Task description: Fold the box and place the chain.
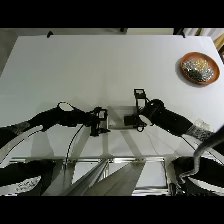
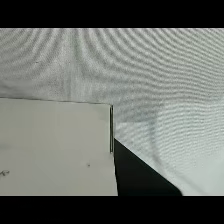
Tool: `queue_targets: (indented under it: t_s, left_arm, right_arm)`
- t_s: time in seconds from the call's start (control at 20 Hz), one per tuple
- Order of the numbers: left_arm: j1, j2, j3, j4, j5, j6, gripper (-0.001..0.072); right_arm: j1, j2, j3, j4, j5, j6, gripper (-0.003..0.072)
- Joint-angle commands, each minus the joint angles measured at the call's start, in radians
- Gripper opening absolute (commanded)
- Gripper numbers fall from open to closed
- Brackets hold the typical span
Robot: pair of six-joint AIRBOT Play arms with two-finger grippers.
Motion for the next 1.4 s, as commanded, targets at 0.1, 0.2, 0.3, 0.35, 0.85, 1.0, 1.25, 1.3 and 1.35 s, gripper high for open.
queue_targets:
  t_s: [0.1, 0.2, 0.3, 0.35, 0.85, 1.0, 1.25, 1.3, 1.35]
  left_arm:
    - [0.000, 0.000, 0.000, 0.000, 0.001, -0.001, 0.0212]
    - [0.000, 0.000, 0.000, 0.000, 0.001, -0.001, 0.0212]
    - [0.000, 0.000, 0.000, 0.000, 0.000, -0.001, 0.0212]
    - [0.000, 0.000, 0.000, 0.000, 0.001, -0.001, 0.0212]
    - [0.000, 0.000, 0.000, 0.000, 0.000, -0.001, 0.0212]
    - [0.000, 0.000, 0.000, 0.000, -0.002, -0.001, 0.0212]
    - [0.000, 0.000, 0.000, 0.000, -0.002, -0.001, 0.0212]
    - [0.000, 0.000, 0.000, 0.000, -0.002, -0.001, 0.0212]
    - [0.000, 0.000, 0.000, 0.000, -0.002, -0.001, 0.0212]
  right_arm:
    - [0.000, 0.027, 0.001, 0.002, 0.057, -0.030, 0.0441]
    - [0.000, 0.066, 0.001, -0.010, 0.104, -0.077, 0.0441]
    - [0.000, 0.116, 0.001, -0.037, 0.131, -0.087, 0.0441]
    - [0.000, 0.146, 0.001, -0.048, 0.138, -0.111, 0.0442]
    - [-0.336, 0.575, 0.096, -0.122, 0.308, -0.512, 0.0319]
    - [-0.736, 0.494, 0.101, -0.091, 0.116, -0.690, 0.0313]
    - [-1.223, 0.100, 0.372, 0.203, 0.037, -0.933, 0.0269]
    - [-1.253, 0.007, 0.470, 0.211, 0.081, -0.952, 0.0268]
    - [-1.266, -0.076, 0.560, 0.201, 0.118, -0.967, 0.0268]
